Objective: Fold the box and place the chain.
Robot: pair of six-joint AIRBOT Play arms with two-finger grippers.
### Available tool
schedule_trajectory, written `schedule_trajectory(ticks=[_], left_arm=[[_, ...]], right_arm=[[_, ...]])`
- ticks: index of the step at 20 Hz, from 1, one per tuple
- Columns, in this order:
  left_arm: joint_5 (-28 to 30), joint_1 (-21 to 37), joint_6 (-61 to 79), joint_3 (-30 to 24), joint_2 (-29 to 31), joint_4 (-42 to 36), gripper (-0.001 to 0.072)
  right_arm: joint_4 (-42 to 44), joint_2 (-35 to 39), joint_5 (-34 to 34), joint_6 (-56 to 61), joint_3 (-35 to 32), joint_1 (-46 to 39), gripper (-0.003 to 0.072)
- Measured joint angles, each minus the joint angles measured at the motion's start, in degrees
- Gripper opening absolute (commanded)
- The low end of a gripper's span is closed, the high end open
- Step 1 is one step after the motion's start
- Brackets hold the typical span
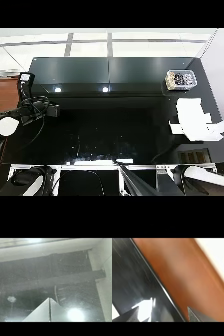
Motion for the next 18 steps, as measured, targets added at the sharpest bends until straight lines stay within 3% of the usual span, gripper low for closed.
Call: schedule_trajectory(ticks=[2,5,6,8,9,13,18], left_arm=[[0.0,0.0,0.0,0.0,0.0,0.0,0.0026],[0.0,0.0,0.0,0.0,0.0,0.0,0.0026],[0.0,0.0,0.0,0.0,0.0,0.0,0.0026],[0.0,0.0,0.0,0.0,0.0,0.0,0.0026],[0.0,0.0,0.0,0.0,0.0,0.0,0.0026],[0.0,0.0,0.0,0.0,0.0,0.0,0.0026],[0.0,0.0,0.0,0.0,0.0,0.0,0.0026]], right_arm=[[1.3,-3.9,7.9,-6.3,2.1,-2.8,0.072],[1.3,-6.8,14.1,-11.9,3.6,-4.5,0.0715],[1.2,-7.3,15.1,-13.4,3.9,-4.8,0.0448],[1.2,-7.9,17.2,-15.7,4.1,-4.9,0.0049],[1.2,-8.2,18.1,-16.5,4.2,-4.7,0.0014],[3.6,-7.1,20.7,-19.1,4.3,-2.7,0.0014],[15.4,1.7,20.4,-20.2,-1.6,3.3,0.0015]])
